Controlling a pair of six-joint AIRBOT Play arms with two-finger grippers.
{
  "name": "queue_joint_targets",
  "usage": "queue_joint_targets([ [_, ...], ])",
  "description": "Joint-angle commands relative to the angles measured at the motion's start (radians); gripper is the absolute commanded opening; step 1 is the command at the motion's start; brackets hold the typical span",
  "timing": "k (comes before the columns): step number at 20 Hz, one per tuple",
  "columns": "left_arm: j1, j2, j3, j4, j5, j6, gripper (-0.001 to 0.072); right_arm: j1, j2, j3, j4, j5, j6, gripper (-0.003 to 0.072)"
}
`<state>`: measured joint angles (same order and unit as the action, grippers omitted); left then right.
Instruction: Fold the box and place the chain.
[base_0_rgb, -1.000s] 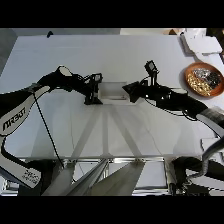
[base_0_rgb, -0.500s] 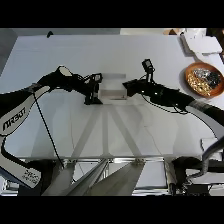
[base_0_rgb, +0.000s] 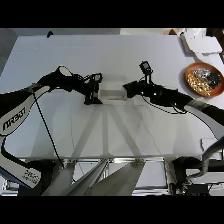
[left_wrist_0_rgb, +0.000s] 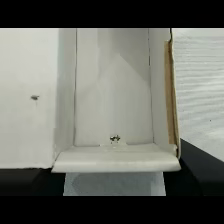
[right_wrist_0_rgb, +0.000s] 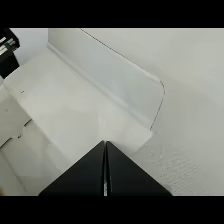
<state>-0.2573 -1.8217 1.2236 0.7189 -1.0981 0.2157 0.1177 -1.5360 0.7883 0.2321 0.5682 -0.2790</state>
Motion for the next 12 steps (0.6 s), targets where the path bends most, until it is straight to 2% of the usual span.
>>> queue_joint_targets([
  [1, 0.0, 0.0, 0.0, 0.0, -0.002, 0.0, 0.0275, 0.0, 0.085, 0.001, -0.176, 0.014, 0.095, 0.0009],
  [8, 0.0, 0.0, 0.0, 0.0, -0.002, 0.0, 0.0275, 0.001, 0.448, 0.001, -0.9, 0.024, 0.511, 0.0013],
  [10, 0.0, 0.0, 0.0, 0.0, -0.002, 0.0, 0.0275, 0.0, 0.514, 0.001, -1.063, 0.047, 0.541, 0.002],
  [11, 0.0, 0.0, 0.0, 0.0, -0.002, 0.0, 0.0275, 0.001, 0.528, 0.001, -1.135, 0.068, 0.541, 0.0081],
  [12, 0.0, 0.0, 0.0, 0.0, -0.002, 0.0, 0.0275, 0.001, 0.527, 0.001, -1.189, 0.093, 0.541, 0.0191],
])
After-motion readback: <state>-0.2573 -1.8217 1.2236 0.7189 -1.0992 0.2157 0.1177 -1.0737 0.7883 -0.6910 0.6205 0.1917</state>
